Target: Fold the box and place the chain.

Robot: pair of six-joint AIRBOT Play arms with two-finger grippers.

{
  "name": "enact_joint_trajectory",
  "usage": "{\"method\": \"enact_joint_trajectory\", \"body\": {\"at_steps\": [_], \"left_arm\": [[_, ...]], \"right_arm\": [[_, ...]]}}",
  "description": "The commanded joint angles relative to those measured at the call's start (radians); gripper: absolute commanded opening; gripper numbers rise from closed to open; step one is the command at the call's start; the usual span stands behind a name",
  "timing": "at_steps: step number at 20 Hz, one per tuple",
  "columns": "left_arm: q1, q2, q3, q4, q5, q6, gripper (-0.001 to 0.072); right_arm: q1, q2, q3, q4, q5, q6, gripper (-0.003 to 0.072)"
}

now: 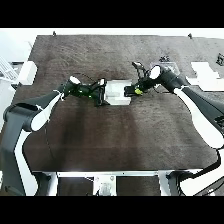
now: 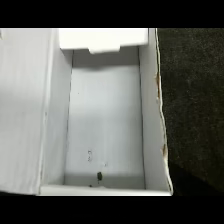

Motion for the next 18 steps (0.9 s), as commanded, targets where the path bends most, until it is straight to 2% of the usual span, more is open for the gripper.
{"method": "enact_joint_trajectory", "body": {"at_steps": [1,8,13,18], "left_arm": [[0.000,0.000,0.000,0.000,0.000,0.001,0.0357],[0.000,0.000,0.000,0.000,0.000,0.002,0.0357],[0.000,0.000,0.000,0.000,0.000,0.001,0.0357],[0.000,0.000,0.000,0.000,0.000,0.001,0.0357]], "right_arm": [[0.012,-0.013,0.015,-0.053,0.002,0.071,0.0431],[0.018,-0.020,0.016,-0.117,0.001,0.175,0.0412],[0.076,-0.021,0.034,-0.251,0.003,0.285,0.0411],[0.145,-0.024,0.075,-0.410,0.055,0.417,0.0391]]}}
